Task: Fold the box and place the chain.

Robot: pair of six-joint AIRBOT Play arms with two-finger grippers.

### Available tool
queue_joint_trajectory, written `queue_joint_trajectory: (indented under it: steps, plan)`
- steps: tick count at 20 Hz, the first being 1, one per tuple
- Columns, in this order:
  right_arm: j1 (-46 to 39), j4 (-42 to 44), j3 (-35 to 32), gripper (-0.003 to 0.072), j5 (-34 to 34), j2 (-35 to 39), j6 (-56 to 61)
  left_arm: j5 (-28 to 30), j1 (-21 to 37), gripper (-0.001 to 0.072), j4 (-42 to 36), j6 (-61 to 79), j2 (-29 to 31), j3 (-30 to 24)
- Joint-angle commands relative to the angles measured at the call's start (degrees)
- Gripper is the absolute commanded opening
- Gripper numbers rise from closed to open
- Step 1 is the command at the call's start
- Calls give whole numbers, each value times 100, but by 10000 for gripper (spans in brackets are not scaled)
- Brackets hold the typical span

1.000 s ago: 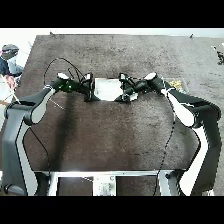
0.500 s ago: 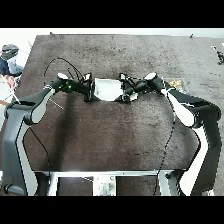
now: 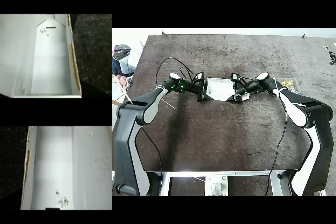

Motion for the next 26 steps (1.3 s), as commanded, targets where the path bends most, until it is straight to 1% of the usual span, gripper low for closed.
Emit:
queue_joint_trajectory:
  steps: [1, 2, 3, 4, 5, 11, 12, 13, 14, 26]
  plan:
    - [4, -2, 0, 463, 9, 0, -2, 68, 7, 599, 7, 0, -26, -2]
    - [4, -2, 0, 463, 9, 0, -2, 72, 7, 598, 2, 2, -55, 0]
    - [4, -2, 0, 464, 9, 0, -2, 74, 7, 558, 2, 2, -90, -2]
    - [4, -2, 0, 463, 9, 0, -2, 66, 7, 432, -2, 2, -96, -2]
    - [4, -2, 0, 464, 9, 0, -2, 66, 7, 423, -22, 4, -94, 0]
    - [4, -2, 0, 464, 9, 0, -2, 66, 7, 422, -33, 2, -96, 0]
    - [4, -2, 0, 464, 9, 0, 0, 66, 7, 408, -17, 2, -96, 0]
    - [4, -2, 0, 463, 9, 0, -2, 79, 7, 222, -17, -2, -96, 0]
    - [4, -2, 0, 463, 9, 0, -2, 118, 7, 176, -20, -15, -94, 0]
    - [4, -2, 0, 463, 9, 0, -2, 127, 7, 177, -39, -146, -94, 0]
